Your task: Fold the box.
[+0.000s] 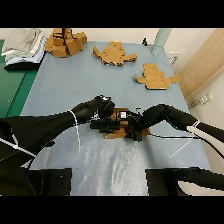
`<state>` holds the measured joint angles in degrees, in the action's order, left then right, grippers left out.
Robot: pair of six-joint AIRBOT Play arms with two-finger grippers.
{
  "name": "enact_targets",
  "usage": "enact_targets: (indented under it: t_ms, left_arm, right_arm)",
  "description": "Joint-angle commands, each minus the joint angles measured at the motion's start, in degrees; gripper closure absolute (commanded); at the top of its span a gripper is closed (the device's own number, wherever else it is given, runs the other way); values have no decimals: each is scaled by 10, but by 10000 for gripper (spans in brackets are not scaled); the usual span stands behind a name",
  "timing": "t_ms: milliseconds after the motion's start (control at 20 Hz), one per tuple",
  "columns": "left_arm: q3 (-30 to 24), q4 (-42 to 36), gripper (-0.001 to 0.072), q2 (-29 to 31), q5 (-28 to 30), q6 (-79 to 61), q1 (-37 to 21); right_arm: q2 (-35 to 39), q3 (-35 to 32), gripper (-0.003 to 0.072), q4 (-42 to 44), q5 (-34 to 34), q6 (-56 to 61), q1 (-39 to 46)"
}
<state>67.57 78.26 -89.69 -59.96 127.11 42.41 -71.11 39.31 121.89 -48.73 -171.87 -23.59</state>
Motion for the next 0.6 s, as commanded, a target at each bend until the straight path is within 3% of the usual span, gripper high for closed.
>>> enact_targets:
  t_ms: [0,150,200,250,300,550]
  left_arm:
    - [0,-1,696,-2,5,5,1]
    - [0,-1,693,-2,4,4,1]
    - [2,-1,610,-2,3,1,1]
    - [4,-1,287,-2,3,3,1]
    - [9,0,166,-2,2,3,1]
    - [18,6,167,-2,3,3,0]
  right_arm:
    - [0,0,241,0,2,0,0]
    - [0,0,241,0,2,0,0]
    - [0,0,241,0,2,0,0]
    - [0,0,241,0,2,0,0]
    - [0,0,241,0,2,0,0]
    - [0,0,241,0,2,0,0]
